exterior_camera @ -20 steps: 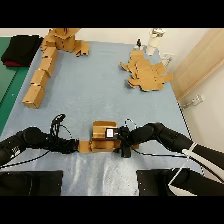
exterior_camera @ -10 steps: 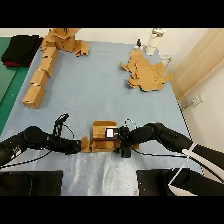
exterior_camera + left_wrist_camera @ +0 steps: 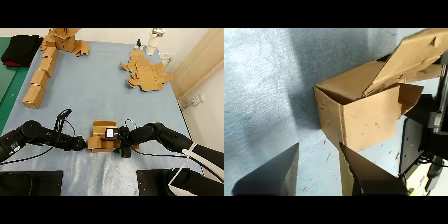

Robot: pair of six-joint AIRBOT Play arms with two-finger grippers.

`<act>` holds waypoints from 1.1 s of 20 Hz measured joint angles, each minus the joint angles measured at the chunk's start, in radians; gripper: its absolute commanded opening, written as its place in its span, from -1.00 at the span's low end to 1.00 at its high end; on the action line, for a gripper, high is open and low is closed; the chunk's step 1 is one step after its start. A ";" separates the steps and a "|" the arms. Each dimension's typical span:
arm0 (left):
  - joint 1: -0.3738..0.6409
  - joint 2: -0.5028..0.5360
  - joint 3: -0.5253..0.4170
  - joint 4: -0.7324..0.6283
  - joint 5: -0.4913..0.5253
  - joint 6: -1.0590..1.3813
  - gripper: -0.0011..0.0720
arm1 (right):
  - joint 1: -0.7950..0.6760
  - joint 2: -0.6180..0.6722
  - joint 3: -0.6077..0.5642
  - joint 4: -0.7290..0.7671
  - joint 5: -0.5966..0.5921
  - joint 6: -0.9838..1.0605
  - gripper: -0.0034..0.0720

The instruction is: Fold the box.

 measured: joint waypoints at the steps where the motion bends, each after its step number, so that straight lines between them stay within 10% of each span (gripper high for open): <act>1: 0.003 0.000 0.001 0.003 -0.002 -0.001 0.03 | 0.000 0.000 0.000 0.000 0.000 0.000 0.46; 14: 0.033 -0.002 0.006 -0.100 -0.010 0.048 0.03 | 0.000 0.000 0.000 0.000 0.000 0.000 0.46; 16: 0.033 -0.013 0.006 -0.127 -0.010 0.075 0.48 | 0.000 0.000 0.000 0.000 0.000 0.000 0.46; 22: 0.033 -0.051 0.006 -0.174 0.010 0.096 0.53 | 0.000 0.000 0.000 0.000 0.000 0.000 0.46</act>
